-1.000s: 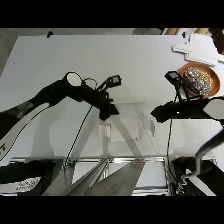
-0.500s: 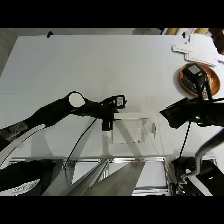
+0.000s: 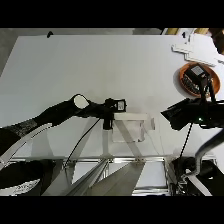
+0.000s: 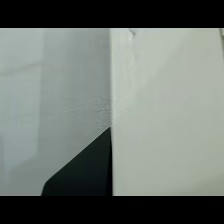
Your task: Fold the box and place the chain.
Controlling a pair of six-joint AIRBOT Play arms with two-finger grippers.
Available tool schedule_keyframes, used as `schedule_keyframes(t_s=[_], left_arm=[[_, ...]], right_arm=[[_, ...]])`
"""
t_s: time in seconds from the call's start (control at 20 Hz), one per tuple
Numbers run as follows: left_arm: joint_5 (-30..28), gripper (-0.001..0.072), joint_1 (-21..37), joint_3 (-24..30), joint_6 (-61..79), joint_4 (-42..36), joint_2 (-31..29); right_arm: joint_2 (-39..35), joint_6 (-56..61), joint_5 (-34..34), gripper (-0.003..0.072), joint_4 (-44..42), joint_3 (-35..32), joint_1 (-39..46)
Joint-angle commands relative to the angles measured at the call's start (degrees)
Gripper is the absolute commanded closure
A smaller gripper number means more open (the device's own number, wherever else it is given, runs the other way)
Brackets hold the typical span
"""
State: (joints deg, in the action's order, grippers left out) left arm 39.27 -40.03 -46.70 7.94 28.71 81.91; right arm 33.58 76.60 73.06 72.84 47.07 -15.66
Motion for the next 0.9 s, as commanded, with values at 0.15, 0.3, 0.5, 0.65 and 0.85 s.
schedule_keyframes(t_s=[0.15, 0.3, 0.5, 0.65, 0.85], left_arm=[[-1.2, 0.0710, 0.0, 0.0, 6.0, -1.9, 0.6], [-1.3, 0.0710, 0.1, 0.0, 7.5, -5.0, 2.3], [-1.3, 0.0709, 0.1, 0.0, 7.5, -7.3, 4.1], [-1.4, 0.0708, 0.1, 0.0, 7.5, -7.3, 4.6], [-1.3, 0.0705, 0.1, 0.0, 7.5, -7.3, 4.6]], right_arm=[[-0.1, -0.6, 0.1, 0.0325, 0.0, 0.1, 0.0], [-0.1, -0.6, 0.1, 0.0325, 0.0, 0.1, 0.0], [-0.1, -0.6, 0.1, 0.0325, 0.0, 0.1, 0.0], [-0.1, -0.6, 0.2, 0.0325, 0.0, 0.1, 0.0], [-0.1, -1.7, 1.4, 0.0325, 0.0, 0.1, 0.0]])
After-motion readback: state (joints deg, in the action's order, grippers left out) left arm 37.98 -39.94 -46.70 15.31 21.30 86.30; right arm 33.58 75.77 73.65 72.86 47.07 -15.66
